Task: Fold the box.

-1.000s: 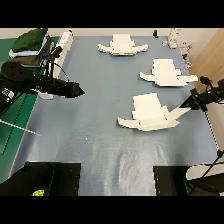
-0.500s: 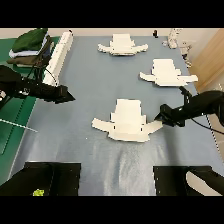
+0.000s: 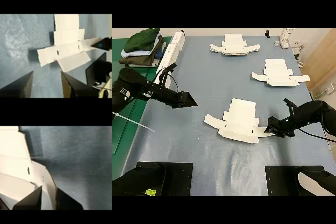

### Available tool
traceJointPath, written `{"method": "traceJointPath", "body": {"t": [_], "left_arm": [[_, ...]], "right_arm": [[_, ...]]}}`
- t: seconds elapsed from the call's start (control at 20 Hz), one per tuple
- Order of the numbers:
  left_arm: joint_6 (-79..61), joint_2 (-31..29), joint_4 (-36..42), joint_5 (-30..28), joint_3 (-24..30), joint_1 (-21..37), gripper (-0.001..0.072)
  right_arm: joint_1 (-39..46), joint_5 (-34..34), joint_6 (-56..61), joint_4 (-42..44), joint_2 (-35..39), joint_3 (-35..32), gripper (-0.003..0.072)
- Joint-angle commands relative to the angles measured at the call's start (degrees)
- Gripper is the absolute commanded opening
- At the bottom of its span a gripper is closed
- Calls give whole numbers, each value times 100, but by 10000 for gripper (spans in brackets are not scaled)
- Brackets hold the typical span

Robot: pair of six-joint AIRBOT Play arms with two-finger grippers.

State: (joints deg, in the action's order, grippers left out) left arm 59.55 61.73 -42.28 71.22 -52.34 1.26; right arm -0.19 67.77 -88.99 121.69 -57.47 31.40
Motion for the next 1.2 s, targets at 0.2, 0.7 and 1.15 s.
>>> {"method": "traceJointPath", "body": {"t": [0.2,0.7,1.15], "left_arm": [[9,44,118,-291,2,-160,520],[-439,1104,533,57,26,-162,523],[-1346,2695,1384,179,-90,-723,522]], "right_arm": [[-175,-433,-1147,498,-197,0,0],[-1976,-1674,-999,409,1373,-881,0],[-2028,-1674,-986,413,1373,-881,0]]}}
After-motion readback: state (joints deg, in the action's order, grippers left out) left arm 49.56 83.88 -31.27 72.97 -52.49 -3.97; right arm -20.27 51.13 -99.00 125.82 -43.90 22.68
